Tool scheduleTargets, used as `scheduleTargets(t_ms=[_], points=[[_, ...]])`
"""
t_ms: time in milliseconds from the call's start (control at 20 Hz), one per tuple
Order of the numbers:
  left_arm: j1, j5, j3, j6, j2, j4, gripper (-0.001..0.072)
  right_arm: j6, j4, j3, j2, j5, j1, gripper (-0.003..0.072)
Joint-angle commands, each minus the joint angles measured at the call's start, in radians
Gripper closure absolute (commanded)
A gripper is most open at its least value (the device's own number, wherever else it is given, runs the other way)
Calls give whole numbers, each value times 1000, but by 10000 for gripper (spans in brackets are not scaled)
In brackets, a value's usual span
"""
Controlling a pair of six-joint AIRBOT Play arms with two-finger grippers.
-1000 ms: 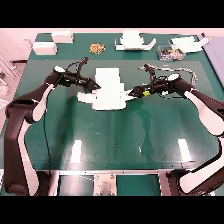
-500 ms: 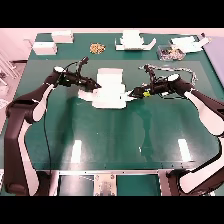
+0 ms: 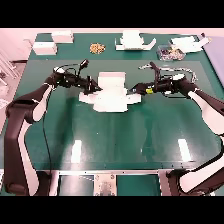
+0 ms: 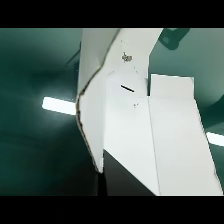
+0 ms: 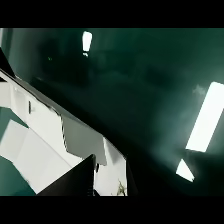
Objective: Fold the box and place the chain.
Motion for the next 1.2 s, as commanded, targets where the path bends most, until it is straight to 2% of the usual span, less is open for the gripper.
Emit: scheduleTargets(t_ms=[0,500,700,800,1150], points=[[0,-4,-22,143,1,-24,696,-80,167,0,9,17,-54,433],[0,34,-31,207,29,-8,697,-102,187,0,8,23,-97,434],[0,105,-132,260,95,-4,697,-101,187,-3,7,23,-97,434],[0,178,-187,302,112,-10,697,-101,187,-3,7,23,-96,434],[0,182,-231,391,112,-60,697,-102,187,-17,6,23,-97,439]])
